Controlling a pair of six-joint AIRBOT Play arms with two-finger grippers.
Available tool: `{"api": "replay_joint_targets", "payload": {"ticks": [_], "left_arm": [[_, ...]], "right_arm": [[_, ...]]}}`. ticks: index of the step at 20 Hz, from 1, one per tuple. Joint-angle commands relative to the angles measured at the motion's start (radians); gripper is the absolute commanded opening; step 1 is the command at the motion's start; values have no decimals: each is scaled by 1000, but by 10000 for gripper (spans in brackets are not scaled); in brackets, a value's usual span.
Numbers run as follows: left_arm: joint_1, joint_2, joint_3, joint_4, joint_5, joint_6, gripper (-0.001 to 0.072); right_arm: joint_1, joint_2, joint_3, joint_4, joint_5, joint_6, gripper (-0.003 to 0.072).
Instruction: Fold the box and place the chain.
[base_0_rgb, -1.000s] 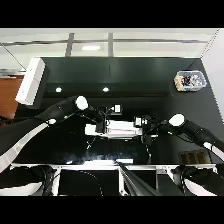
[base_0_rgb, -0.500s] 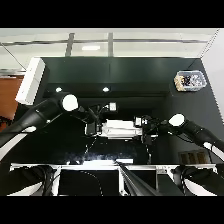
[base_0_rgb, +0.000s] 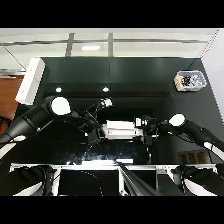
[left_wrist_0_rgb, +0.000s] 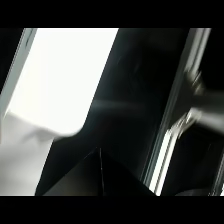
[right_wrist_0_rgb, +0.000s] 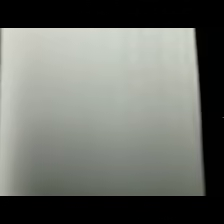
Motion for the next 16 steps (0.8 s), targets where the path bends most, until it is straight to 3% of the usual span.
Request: {"api": "replay_joint_targets", "payload": {"ticks": [1,4,8,16], "left_arm": [[1,-2,-97,-318,284,79,24],[0,-16,-152,-519,574,163,25],[0,-80,-151,-533,706,205,25],[-1,-240,-95,-374,465,204,23]], "right_arm": [[1,1,1,-2,3,-1,496],[1,1,1,-2,3,-1,496],[1,1,1,-1,0,-1,496],[1,1,1,-1,0,-1,496]]}}
